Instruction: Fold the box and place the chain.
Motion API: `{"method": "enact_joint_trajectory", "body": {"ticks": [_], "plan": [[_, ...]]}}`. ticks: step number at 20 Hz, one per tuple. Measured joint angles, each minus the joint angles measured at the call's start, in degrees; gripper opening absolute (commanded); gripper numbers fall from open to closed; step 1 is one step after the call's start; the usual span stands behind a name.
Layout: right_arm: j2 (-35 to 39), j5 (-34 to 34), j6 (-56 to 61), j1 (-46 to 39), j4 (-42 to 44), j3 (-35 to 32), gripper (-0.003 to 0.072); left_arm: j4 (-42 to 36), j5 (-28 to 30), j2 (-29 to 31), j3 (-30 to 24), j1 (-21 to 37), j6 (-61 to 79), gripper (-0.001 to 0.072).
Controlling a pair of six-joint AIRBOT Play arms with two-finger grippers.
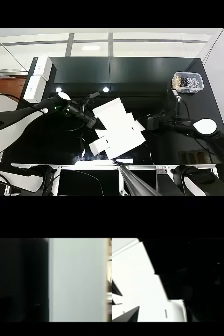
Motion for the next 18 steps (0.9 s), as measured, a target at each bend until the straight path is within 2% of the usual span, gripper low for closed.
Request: {"method": "enact_joint_trajectory", "body": {"ticks": [3,5,8,11,14,18], "plan": [[0.0,5.0,-0.1,-5.6,-7.9,5.0,0.0706,3.0,0.9,2.9,0.7,-0.1,1.4,0.0025],[0.0,6.7,-1.0,-9.2,-13.8,8.6,0.0705,7.3,4.2,7.0,1.2,-1.8,3.0,0.0026],[0.0,5.9,-2.9,-13.0,-22.9,11.9,0.0704,15.8,13.0,14.3,1.5,-6.4,7.4,0.0028],[-0.6,4.7,-4.7,-14.2,-29.2,12.8,0.0706,21.2,19.7,17.7,1.5,-9.8,14.0,0.0028],[-1.2,5.3,-9.9,-12.6,-28.1,11.3,0.0707,22.3,23.0,17.1,1.5,-11.3,17.8,0.0028],[-1.4,5.3,-23.0,-6.8,-20.9,7.2,0.0707,21.2,24.6,14.3,1.5,-12.0,19.6,0.0031]]}}
